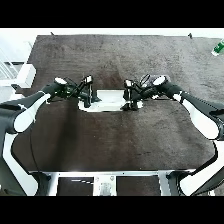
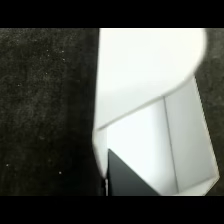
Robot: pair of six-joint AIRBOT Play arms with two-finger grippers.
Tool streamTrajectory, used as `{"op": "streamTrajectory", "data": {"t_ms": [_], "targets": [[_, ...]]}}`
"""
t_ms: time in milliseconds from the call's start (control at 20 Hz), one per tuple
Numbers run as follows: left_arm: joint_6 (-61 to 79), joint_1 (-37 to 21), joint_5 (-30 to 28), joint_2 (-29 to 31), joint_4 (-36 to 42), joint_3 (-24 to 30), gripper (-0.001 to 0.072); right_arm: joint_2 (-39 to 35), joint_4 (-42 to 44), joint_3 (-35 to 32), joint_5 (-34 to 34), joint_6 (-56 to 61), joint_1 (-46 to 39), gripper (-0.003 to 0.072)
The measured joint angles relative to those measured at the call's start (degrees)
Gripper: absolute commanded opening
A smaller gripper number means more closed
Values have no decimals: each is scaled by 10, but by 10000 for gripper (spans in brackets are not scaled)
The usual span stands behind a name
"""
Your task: Fold the box and place the chain.
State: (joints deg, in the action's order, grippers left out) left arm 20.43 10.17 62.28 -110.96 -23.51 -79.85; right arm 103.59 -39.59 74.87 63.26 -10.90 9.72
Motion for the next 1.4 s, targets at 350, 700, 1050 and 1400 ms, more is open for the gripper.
{"op": "streamTrajectory", "data": {"t_ms": [350, 700, 1050, 1400], "targets": [[0, 0, -1, 0, 0, 0, 23, 7, 4, 0, -3, -48, -2, 618], [0, 0, -1, 0, 0, 0, 23, 21, 29, 0, -2, -71, -2, 618], [0, 0, -1, 0, 0, 0, 23, 37, 54, 0, 1, -80, -2, 618], [0, 0, -1, 0, 0, 0, 23, 45, 70, 0, 11, -93, -5, 618]]}}
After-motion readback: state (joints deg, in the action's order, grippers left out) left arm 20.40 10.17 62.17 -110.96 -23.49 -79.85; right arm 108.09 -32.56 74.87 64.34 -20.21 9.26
